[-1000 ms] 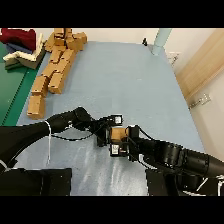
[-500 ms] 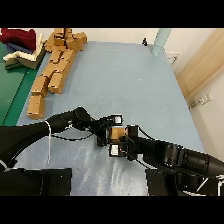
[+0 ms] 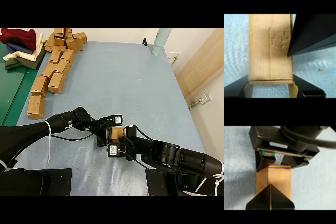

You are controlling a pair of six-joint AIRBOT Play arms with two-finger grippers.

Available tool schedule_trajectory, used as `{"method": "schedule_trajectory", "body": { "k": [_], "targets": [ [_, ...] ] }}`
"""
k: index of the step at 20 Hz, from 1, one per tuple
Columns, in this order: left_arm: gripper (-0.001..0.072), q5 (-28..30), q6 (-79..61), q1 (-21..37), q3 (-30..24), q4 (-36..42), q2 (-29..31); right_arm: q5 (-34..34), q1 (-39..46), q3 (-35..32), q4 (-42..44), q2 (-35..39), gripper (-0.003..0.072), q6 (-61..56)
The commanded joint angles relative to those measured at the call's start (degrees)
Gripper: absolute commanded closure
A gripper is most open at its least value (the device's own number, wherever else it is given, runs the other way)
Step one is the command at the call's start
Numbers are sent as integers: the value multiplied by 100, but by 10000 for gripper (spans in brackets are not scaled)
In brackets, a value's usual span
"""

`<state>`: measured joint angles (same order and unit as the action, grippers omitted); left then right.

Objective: Fold the box.

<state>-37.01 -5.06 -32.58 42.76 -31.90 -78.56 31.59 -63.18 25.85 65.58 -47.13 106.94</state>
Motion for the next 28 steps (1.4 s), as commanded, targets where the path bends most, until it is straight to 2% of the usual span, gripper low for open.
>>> {"method": "schedule_trajectory", "body": {
  "k": [1, 6, 9, 11, 13, 16, 19, 22, 24, 28],
  "targets": [
    [184, 0, 0, 4, -2, -2, -2, 22, 0, 2, 4, -7, 682, -2],
    [185, 0, 0, 4, -2, -2, -2, 35, -2, 4, 2, 46, 681, -2],
    [184, 0, 0, 4, -2, -2, -2, 138, -2, 4, 4, 433, 681, -94],
    [185, 0, 0, 4, -2, -2, -2, 505, -4, 24, 2, 837, 681, -592],
    [185, 0, 0, 4, -2, -2, -2, 1080, 9, 87, -26, 1266, 681, -1582],
    [184, 0, 0, 4, -2, -2, -2, 2111, 149, 98, -52, 1775, 681, -3689],
    [184, 0, 0, 4, -2, -2, -2, 3265, 400, 98, 289, 1812, 681, -5742],
    [184, 2, 0, 4, -2, 0, -2, 3362, 837, 98, 887, 1620, 681, -6548],
    [184, 2, 0, 4, -2, -2, -2, 3355, 1207, 98, 1325, 1399, 681, -6616],
    [184, 7, 0, 4, 2, 0, 0, 3130, 1432, 98, 1333, 1134, 681, -6811]
  ]
}}
